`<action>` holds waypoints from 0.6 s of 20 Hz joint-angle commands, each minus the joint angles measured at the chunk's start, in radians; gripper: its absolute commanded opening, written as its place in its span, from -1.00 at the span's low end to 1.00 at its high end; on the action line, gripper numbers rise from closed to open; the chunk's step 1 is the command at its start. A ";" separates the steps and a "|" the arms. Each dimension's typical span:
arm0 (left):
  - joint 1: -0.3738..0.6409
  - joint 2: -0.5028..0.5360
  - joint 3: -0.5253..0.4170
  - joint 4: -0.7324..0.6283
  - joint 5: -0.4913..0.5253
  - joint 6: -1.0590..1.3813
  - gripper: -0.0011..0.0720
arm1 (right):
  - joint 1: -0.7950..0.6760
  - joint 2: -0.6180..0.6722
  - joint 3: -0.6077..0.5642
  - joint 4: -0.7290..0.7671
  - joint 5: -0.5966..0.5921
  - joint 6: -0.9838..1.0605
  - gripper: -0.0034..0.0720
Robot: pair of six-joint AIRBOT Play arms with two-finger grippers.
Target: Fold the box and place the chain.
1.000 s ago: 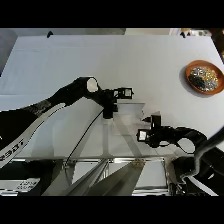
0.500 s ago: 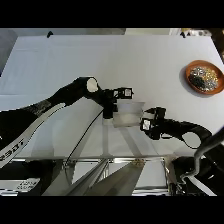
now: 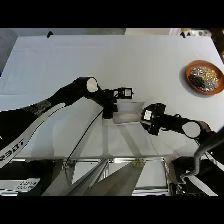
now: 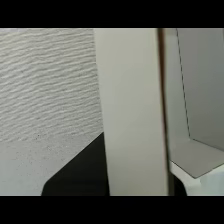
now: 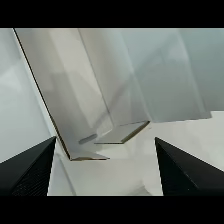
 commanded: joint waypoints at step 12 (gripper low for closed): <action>-0.001 -0.001 0.000 0.000 0.001 0.001 -0.93 | -0.200 -0.231 0.102 0.278 0.225 -0.437 0.94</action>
